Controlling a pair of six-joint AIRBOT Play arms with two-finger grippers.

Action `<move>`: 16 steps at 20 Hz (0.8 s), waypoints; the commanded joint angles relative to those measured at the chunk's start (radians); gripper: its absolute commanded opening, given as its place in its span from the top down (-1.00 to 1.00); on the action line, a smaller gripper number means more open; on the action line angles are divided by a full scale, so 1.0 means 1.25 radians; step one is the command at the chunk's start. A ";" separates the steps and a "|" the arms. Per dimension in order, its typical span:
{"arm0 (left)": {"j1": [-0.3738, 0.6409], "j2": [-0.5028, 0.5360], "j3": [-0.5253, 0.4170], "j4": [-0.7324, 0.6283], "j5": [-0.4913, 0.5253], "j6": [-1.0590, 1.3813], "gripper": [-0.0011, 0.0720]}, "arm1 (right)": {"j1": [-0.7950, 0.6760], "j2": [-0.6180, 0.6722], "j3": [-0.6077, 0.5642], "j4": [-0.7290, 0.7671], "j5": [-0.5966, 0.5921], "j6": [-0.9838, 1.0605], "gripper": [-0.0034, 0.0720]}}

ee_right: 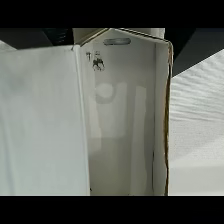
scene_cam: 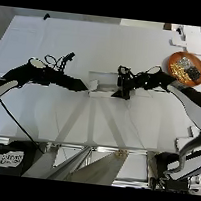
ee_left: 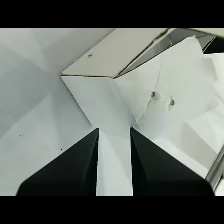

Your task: Fold the box and place the chain.

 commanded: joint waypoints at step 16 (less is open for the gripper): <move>0.006 0.009 0.000 -0.092 0.065 0.044 -0.51 | 0.000 0.000 0.000 0.000 0.001 0.000 -0.17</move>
